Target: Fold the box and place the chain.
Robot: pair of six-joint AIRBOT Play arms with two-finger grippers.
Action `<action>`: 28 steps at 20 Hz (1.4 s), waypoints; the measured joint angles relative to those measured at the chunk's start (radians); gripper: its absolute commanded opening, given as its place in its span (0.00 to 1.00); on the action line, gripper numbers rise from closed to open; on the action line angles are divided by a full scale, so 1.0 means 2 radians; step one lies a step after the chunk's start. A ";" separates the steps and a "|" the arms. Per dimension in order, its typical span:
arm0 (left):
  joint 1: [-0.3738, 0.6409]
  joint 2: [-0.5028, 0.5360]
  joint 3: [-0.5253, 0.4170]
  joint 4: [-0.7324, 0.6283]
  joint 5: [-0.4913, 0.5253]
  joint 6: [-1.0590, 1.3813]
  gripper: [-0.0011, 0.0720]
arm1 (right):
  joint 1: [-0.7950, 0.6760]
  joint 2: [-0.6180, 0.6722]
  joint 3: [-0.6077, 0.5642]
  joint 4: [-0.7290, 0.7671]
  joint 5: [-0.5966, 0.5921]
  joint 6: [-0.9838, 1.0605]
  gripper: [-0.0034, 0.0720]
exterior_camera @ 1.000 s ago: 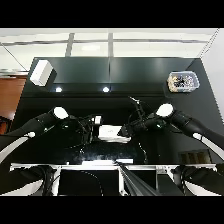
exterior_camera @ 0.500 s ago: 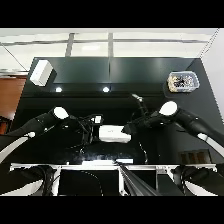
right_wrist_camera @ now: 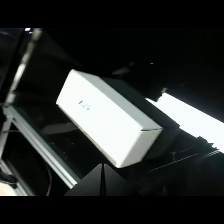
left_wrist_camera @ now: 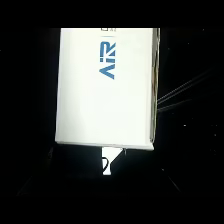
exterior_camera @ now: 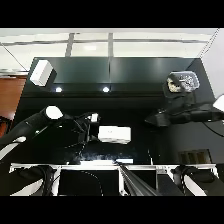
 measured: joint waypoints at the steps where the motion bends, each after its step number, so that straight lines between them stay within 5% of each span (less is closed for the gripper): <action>1: 0.002 0.017 0.000 0.008 -0.012 -0.021 0.99 | -0.011 0.008 0.000 -0.010 0.007 0.003 0.06; 5: -0.017 0.061 0.000 0.020 -0.040 -0.076 0.99 | -0.034 0.023 -0.001 -0.034 0.007 0.009 0.06; 8: -0.054 0.066 0.005 0.014 -0.010 -0.103 0.99 | -0.039 0.027 -0.002 -0.042 0.004 0.009 0.06; 15: -0.112 -0.012 0.066 -0.015 0.056 -0.136 0.99 | -0.042 0.029 -0.002 -0.047 -0.001 0.010 0.06; 28: -0.145 -0.070 0.096 0.002 0.043 -0.140 0.99 | -0.042 0.029 -0.002 -0.049 -0.008 0.010 0.06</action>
